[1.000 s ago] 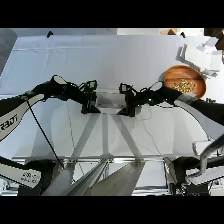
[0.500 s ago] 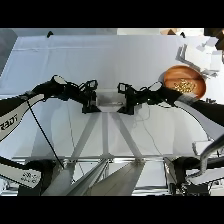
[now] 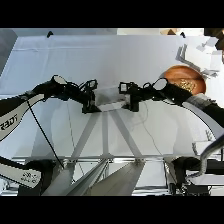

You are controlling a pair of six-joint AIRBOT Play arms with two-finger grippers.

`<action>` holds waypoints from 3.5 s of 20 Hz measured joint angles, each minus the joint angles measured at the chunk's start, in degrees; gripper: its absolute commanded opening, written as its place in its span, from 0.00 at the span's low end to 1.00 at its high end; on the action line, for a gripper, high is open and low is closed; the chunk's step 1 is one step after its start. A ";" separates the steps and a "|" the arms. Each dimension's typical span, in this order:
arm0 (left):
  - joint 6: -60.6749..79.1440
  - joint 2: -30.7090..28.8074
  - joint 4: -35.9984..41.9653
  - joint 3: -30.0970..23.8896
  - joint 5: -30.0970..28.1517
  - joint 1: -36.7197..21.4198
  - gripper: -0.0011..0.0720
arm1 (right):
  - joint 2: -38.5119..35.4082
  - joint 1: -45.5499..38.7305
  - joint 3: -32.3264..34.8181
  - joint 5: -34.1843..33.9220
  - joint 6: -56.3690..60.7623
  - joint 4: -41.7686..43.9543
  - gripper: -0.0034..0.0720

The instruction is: Fold the box and place the chain.

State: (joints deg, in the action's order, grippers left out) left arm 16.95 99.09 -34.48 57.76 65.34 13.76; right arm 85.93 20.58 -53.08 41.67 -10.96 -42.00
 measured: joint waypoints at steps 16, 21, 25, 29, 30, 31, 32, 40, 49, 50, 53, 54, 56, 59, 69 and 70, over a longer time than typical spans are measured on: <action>0.15 0.02 -0.02 -0.09 -0.07 0.09 0.25 | -14.12 0.07 -0.07 16.65 20.48 -11.74 0.06; 0.13 0.02 0.00 -0.09 -0.15 0.09 0.25 | -12.57 0.94 -0.07 12.55 22.58 -0.42 0.05; 0.11 0.02 0.00 -0.09 -0.17 0.09 0.25 | -9.01 1.46 -0.04 1.31 23.02 10.99 0.05; 0.17 0.02 0.00 -0.09 -0.20 0.09 0.25 | -5.27 1.60 -0.07 -8.74 23.15 17.44 0.05; 0.55 0.02 0.00 -0.07 -0.24 0.09 0.25 | -4.28 1.60 -0.07 -10.36 23.17 17.92 0.05; 0.92 0.02 -0.02 -0.07 -0.28 0.09 0.25 | -3.34 1.62 -0.04 -11.34 23.15 17.92 0.05; 1.16 0.02 0.00 -0.07 -0.39 0.09 0.25 | -2.36 1.62 -0.07 -12.31 23.17 17.84 0.05; 2.19 0.02 0.02 -0.02 -0.52 0.09 0.25 | 1.29 1.62 -0.07 -13.84 23.15 15.82 0.05; 3.43 -1.92 -5.53 -0.02 -0.74 0.07 0.25 | -3.08 1.57 -0.04 -10.58 23.15 15.32 0.05; 3.43 -2.08 -6.03 -0.02 -0.72 0.07 0.25 | -4.13 1.57 -0.07 -10.36 23.15 15.28 0.05; 2.62 -2.32 -7.02 -0.02 -0.48 0.07 0.25 | -8.15 1.46 -0.04 -8.90 23.15 14.69 0.05; 2.21 -2.36 -7.17 -0.02 -0.46 0.07 0.25 | -9.75 1.33 -0.04 -8.52 23.15 13.64 0.05; 1.46 -2.40 -7.41 -0.02 -0.35 0.07 0.25 | -13.60 0.63 -0.04 -7.56 23.21 10.25 0.05; 1.01 -2.40 -7.56 0.00 -0.35 0.07 0.25 | -18.78 -1.46 -0.07 -2.56 26.32 1.84 0.05; 0.63 -2.43 -7.74 0.00 -0.35 0.07 0.25 | -14.97 0.98 -0.02 16.13 33.70 -19.32 0.05; 0.63 -2.43 -7.76 0.00 -0.35 0.07 0.25 | -13.27 2.01 -0.02 15.15 33.68 -19.56 0.05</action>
State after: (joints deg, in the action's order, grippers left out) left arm 17.58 96.66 -42.24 57.76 64.99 13.82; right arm 72.66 22.59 -53.10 56.82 22.72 -61.56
